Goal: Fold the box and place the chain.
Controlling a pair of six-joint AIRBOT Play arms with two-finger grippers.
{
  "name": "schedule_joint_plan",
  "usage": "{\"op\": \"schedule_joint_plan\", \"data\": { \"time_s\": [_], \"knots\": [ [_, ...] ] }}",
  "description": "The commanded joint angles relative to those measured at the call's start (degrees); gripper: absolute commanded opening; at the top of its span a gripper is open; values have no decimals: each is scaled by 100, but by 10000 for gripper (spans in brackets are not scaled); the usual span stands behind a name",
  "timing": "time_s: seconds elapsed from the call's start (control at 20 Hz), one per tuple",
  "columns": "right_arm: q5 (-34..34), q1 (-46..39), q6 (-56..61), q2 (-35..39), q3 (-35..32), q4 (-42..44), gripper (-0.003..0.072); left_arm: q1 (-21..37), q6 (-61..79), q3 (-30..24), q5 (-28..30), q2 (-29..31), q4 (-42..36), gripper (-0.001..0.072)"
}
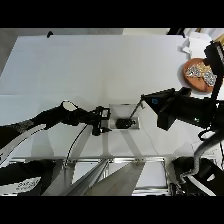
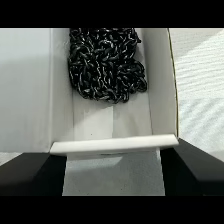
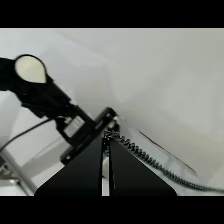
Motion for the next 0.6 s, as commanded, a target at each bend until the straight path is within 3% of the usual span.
{"op": "schedule_joint_plan", "data": {
  "time_s": [0.0,0.25,0.55],
  "knots": [
    [-398,212,-11,2,2,129,19,4,2,0,2,4,0,251],
    [-599,212,-9,-243,2,190,19,4,2,0,2,4,0,251],
    [-999,481,-136,-1132,2,446,19,4,2,-2,2,4,0,251]
  ]
}}
